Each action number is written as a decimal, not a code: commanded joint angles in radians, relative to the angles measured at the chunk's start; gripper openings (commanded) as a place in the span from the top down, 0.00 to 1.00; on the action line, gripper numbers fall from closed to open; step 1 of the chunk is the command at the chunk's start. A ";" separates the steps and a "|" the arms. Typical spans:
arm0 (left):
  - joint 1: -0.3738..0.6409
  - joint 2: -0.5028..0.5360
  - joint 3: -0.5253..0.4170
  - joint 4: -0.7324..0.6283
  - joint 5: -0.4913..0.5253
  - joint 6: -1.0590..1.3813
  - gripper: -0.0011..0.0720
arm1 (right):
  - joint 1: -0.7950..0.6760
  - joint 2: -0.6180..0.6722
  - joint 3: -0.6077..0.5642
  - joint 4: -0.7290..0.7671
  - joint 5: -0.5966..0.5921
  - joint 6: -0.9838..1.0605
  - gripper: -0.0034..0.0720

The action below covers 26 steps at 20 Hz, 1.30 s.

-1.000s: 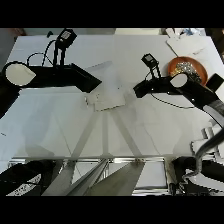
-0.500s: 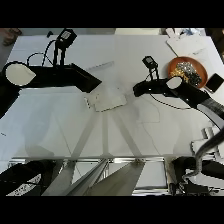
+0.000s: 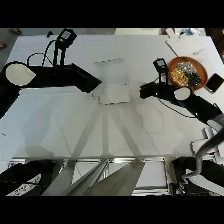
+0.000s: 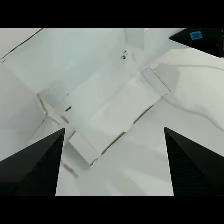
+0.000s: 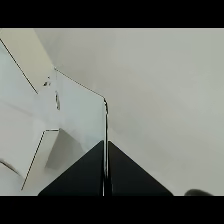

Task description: Fold the box and place the chain.

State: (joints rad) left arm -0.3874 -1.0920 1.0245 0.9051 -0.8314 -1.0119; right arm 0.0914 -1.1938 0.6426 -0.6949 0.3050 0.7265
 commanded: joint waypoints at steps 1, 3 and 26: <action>-0.001 0.000 0.000 0.000 0.000 0.000 0.04 | 0.000 0.037 -0.100 0.013 -0.082 0.009 0.94; -0.001 0.000 0.000 0.000 0.000 0.000 0.04 | 0.000 0.036 -0.135 0.053 -0.130 0.009 0.94; -0.001 0.000 0.000 0.000 0.000 0.000 0.04 | 0.000 0.036 -0.174 0.071 -0.165 0.008 0.94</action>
State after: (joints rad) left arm -0.3874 -1.0916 1.0245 0.9051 -0.8310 -1.0119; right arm 0.0914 -1.1584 0.4690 -0.6243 0.1402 0.7345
